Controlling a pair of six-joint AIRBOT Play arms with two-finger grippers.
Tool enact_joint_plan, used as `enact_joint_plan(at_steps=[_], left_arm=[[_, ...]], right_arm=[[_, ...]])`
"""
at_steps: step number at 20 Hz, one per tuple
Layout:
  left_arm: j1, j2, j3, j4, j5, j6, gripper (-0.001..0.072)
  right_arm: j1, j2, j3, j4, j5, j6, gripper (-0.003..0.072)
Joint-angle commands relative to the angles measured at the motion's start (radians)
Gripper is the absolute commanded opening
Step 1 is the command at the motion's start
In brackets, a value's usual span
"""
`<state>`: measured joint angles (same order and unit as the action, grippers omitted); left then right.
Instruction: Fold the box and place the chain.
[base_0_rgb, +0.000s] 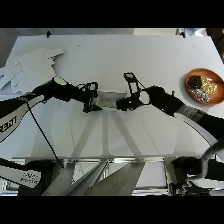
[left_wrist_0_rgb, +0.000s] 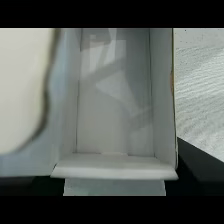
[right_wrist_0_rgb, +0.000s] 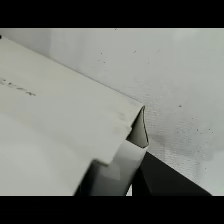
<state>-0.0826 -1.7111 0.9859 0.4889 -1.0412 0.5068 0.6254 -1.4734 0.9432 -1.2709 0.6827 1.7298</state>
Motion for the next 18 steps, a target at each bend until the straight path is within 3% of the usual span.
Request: enact_joint_plan(at_steps=[1, 3, 4, 5, 7, 10, 12, 18], left_arm=[[0.0, 0.0, 0.0, -0.002, 0.005, 0.001, 0.0336], [0.0, 0.0, 0.0, -0.002, 0.005, 0.002, 0.0336], [0.0, 0.0, 0.0, -0.002, 0.005, 0.002, 0.0336], [0.0, 0.0, 0.0, -0.002, 0.005, 0.002, 0.0336], [0.0, 0.0, 0.0, -0.002, 0.005, 0.002, 0.0336], [0.0, 0.0, 0.0, -0.002, 0.005, 0.001, 0.0336], [0.0, 0.0, 0.0, -0.002, 0.005, 0.002, 0.0336], [0.0, 0.0, 0.0, -0.002, 0.005, 0.002, 0.0336]], right_arm=[[0.009, -0.014, -0.001, -0.035, 0.002, 0.029, 0.0184], [0.009, -0.014, -0.001, -0.035, 0.004, 0.029, 0.0122], [0.009, -0.014, -0.001, -0.035, 0.008, 0.029, 0.0022], [0.009, -0.014, -0.001, -0.034, 0.008, 0.027, 0.0044], [0.009, -0.014, -0.001, -0.024, 0.01, 0.028, 0.0326], [0.009, -0.011, 0.002, 0.013, 0.013, 0.026, 0.0491], [0.009, 0.003, 0.008, 0.014, 0.012, 0.024, 0.0525], [0.009, 0.063, 0.014, -0.021, 0.037, 0.016, 0.0529]])
